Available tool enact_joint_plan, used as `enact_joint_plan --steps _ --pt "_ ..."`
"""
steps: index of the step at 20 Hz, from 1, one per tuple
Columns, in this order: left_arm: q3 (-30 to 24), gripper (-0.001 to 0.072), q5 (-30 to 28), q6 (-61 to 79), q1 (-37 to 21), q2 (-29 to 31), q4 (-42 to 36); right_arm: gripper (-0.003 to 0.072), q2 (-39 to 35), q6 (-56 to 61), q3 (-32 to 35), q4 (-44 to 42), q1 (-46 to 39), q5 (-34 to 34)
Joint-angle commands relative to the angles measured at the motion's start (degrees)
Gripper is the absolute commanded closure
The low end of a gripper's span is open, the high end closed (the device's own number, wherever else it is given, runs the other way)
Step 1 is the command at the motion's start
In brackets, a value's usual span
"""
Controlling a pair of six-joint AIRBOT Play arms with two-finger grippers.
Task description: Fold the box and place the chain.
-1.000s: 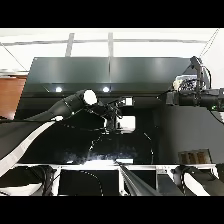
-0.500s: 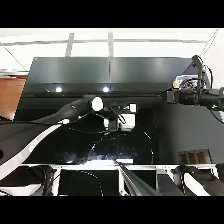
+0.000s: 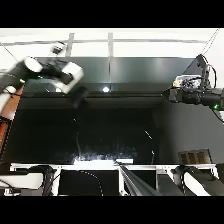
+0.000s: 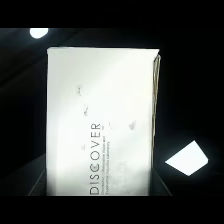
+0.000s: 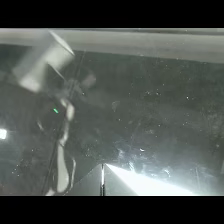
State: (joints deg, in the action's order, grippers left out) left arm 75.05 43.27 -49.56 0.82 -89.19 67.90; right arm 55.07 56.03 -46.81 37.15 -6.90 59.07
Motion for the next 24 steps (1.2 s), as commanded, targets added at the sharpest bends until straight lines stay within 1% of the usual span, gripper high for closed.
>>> enact_joint_plan --steps 1,3,4,8,10,11,12,13,14,15,16,17,18,19,20,21,22,23,24 --pt "14.19 0.0416 5.77 -11.04 -13.35 -9.27 5.38 0.0676 -0.04 0.83 -0.07 -0.24 0.09 0.72" --pt "20.85 0.0416 5.75 -14.32 -16.02 -15.04 11.21 0.0676 -0.04 0.85 -0.07 -1.01 0.63 2.32" --pt "23.58 0.0416 5.62 -15.17 -16.90 -17.77 12.33 0.0677 -0.04 0.85 -0.07 -1.38 0.96 2.67" --pt "31.47 0.0416 7.65 -15.72 -18.40 -26.97 12.46 0.0676 -0.04 2.29 -0.07 -1.38 2.01 1.70" --pt "33.03 0.0406 8.17 -15.61 -17.86 -29.22 12.28 0.0677 -0.04 2.97 -0.07 -1.36 2.01 1.68" --pt "33.20 0.0155 7.93 -15.63 -17.27 -29.35 13.05 0.0676 -0.04 2.97 -0.07 -1.36 2.01 1.49" --pt "34.10 -0.0008 8.17 -16.35 -16.76 -29.27 14.69 0.0676 -0.04 2.95 -0.07 -1.33 2.01 1.46" --pt "36.94 -0.0008 10.86 -18.29 -16.24 -29.22 17.31 0.0676 -0.04 2.95 -0.09 -1.33 2.01 1.49" --pt "41.03 -0.0008 14.99 -19.58 -15.82 -29.22 19.56 0.0676 -0.04 2.95 -0.33 -1.33 2.01 1.53" --pt "46.10 -0.0007 20.17 -20.33 -15.45 -29.09 20.48 0.0676 -0.04 2.95 -0.96 -1.22 2.01 1.53" --pt "50.01 -0.0004 25.09 -20.39 -15.26 -27.89 20.15 0.0677 -0.04 2.99 -2.45 -0.20 1.99 1.49" --pt "50.75 0.0019 28.28 -22.97 -15.02 -25.14 19.61 0.0677 -0.04 3.52 -4.63 1.79 2.01 1.55" --pt "49.44 0.0149 30.62 -29.09 -14.58 -21.27 19.71 0.0677 -0.07 5.51 -7.54 5.07 1.99 2.40" --pt "45.13 0.0425 32.00 -31.76 -14.34 -15.89 19.37 0.0677 -0.13 8.02 -10.62 9.55 1.99 4.20" --pt "39.17 0.0683 32.48 -31.32 -14.12 -9.99 18.47 0.0678 -0.57 10.97 -13.20 14.56 2.01 6.51" --pt "31.52 0.0684 31.56 -33.51 -14.01 -2.91 18.03 0.0681 -1.92 13.64 -14.49 20.20 2.01 7.67" --pt "22.99 0.0684 28.59 -35.01 -13.99 4.31 16.15 0.0683 -4.70 15.52 -14.01 26.05 2.01 6.93" --pt "12.39 0.0684 23.41 -33.53 -13.77 12.87 11.93 0.0683 -7.96 18.12 -12.11 31.30 2.01 5.01" --pt "0.96 0.0684 17.57 -30.88 -13.35 21.66 7.67 0.0684 -11.80 20.57 -8.24 35.58 2.01 1.88"
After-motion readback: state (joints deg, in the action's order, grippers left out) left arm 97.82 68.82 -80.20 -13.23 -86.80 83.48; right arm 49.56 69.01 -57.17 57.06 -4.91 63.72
